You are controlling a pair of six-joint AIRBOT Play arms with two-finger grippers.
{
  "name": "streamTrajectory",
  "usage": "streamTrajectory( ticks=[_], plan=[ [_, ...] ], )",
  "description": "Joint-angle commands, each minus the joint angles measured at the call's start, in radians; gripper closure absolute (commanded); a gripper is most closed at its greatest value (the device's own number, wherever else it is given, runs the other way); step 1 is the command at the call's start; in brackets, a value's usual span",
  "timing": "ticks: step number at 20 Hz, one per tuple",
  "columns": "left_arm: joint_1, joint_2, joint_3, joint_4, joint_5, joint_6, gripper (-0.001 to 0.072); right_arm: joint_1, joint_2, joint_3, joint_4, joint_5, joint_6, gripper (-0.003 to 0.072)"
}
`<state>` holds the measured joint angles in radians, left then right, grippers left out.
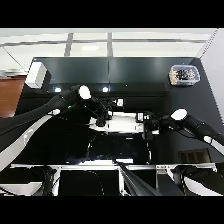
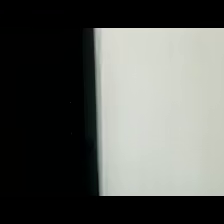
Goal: Fold the box and place the chain.
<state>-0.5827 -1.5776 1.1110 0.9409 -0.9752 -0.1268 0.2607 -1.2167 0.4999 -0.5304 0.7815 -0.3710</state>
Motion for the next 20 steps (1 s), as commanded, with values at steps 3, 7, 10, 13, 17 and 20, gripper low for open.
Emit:
streamTrajectory(
  ticks=[3, 7, 10, 13, 17, 20],
  plan=[
    [0.0, 0.001, 0.001, -0.007, 0.002, -0.008, 0.0678, 0.023, -0.008, 0.001, -0.024, -0.053, 0.042, -0.0018],
    [0.0, 0.001, 0.001, -0.007, 0.002, -0.008, 0.0678, 0.023, -0.008, 0.001, -0.025, -0.053, 0.042, -0.0019],
    [0.0, 0.001, 0.001, -0.007, 0.002, -0.008, 0.0678, 0.023, -0.008, 0.001, -0.028, -0.052, 0.041, -0.0018],
    [0.0, 0.001, 0.001, -0.007, 0.002, -0.008, 0.0678, 0.023, -0.008, 0.001, -0.028, -0.05, 0.041, -0.0018],
    [0.0, 0.001, 0.001, -0.007, 0.002, -0.008, 0.0678, 0.023, -0.008, 0.001, -0.028, -0.05, 0.041, -0.0016],
    [0.0, 0.001, 0.001, -0.007, 0.002, -0.008, 0.0678, 0.023, -0.008, 0.001, -0.028, -0.05, 0.041, 0.0206]
  ],
)
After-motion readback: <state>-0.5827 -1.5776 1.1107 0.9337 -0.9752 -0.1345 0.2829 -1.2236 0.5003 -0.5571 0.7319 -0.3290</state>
